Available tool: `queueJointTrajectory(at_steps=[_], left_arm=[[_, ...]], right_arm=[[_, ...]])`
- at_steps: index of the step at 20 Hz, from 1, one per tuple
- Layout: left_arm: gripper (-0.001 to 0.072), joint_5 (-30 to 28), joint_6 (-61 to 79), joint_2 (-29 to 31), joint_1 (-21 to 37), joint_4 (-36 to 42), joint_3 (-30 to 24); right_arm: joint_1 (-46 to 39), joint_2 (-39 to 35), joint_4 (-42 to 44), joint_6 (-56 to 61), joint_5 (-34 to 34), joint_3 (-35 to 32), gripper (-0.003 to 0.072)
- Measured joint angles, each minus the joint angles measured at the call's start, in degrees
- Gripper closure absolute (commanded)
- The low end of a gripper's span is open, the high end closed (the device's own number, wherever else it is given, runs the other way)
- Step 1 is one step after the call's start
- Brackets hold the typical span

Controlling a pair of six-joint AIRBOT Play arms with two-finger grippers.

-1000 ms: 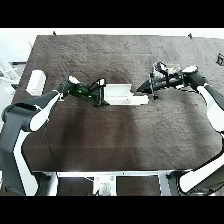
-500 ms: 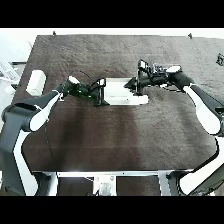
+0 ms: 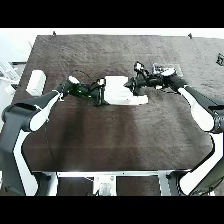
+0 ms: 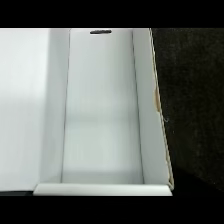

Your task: Fold the box and place the chain.

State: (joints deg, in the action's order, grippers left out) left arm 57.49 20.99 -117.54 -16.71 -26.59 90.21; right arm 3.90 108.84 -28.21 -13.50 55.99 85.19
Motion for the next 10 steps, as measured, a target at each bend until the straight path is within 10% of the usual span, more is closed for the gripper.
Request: queueJointTrajectory(at_steps=[10], left_arm=[[0.0351, 0.07, 0.07, 0.00, 0.02, -0.02, 0.00]], right_arm=[[0.81, 0.42, -2.84, 0.02, -0.13, 0.04, 0.0675]])
